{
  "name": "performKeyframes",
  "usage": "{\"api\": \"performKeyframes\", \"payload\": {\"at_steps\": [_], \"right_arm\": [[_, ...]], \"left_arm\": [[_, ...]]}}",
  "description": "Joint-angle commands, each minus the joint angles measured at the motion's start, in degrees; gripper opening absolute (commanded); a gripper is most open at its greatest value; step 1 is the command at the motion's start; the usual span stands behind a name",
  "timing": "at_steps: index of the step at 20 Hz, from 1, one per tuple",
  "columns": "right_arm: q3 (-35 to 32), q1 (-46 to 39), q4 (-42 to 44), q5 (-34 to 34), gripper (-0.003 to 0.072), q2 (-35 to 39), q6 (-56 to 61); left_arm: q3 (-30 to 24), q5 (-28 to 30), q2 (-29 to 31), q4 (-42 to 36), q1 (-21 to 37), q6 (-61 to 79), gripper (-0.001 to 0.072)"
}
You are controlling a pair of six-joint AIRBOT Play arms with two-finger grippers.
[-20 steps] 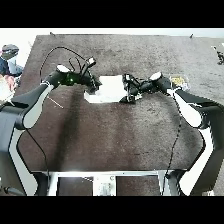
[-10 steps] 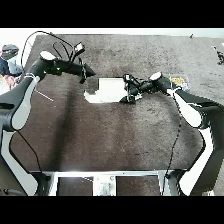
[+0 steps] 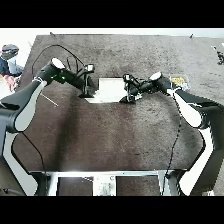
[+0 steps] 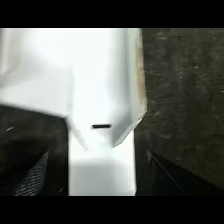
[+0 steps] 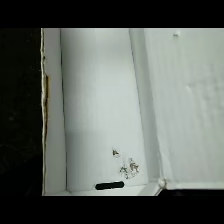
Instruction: Fold the box and place the chain.
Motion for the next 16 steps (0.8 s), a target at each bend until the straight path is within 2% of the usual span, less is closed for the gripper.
{"api": "performKeyframes", "payload": {"at_steps": [1, 4, 12, 13, 14, 16], "right_arm": [[0.02, 0.04, 0.02, 0.04, 0.0327, -0.02, 0.02], [0.02, 0.04, 0.02, 0.02, 0.0327, -0.02, 0.02], [0.02, 0.07, 0.02, 0.04, 0.0327, -0.02, 0.02], [0.02, 0.07, 0.02, 0.02, 0.0327, -0.02, 0.02], [0.02, 0.07, 0.02, 0.02, 0.0327, -0.02, 0.02], [0.02, 0.07, 0.02, 0.02, 0.0327, -0.02, 0.02]], "left_arm": [[-2.08, 4.0, -0.02, 1.6, -2.6, 0.07, 0.0656], [-2.19, 7.06, -0.52, 5.64, -3.69, -2.64, 0.0656], [-2.19, 9.22, -0.74, 4.04, -4.0, -3.13, 0.0646], [-2.19, 8.63, -0.74, 3.96, -4.0, -3.1, 0.0434], [-2.19, 8.2, -0.74, 3.98, -4.0, -2.91, 0.0293], [-2.19, 8.22, -0.74, 3.96, -4.0, -2.93, 0.0286]]}}
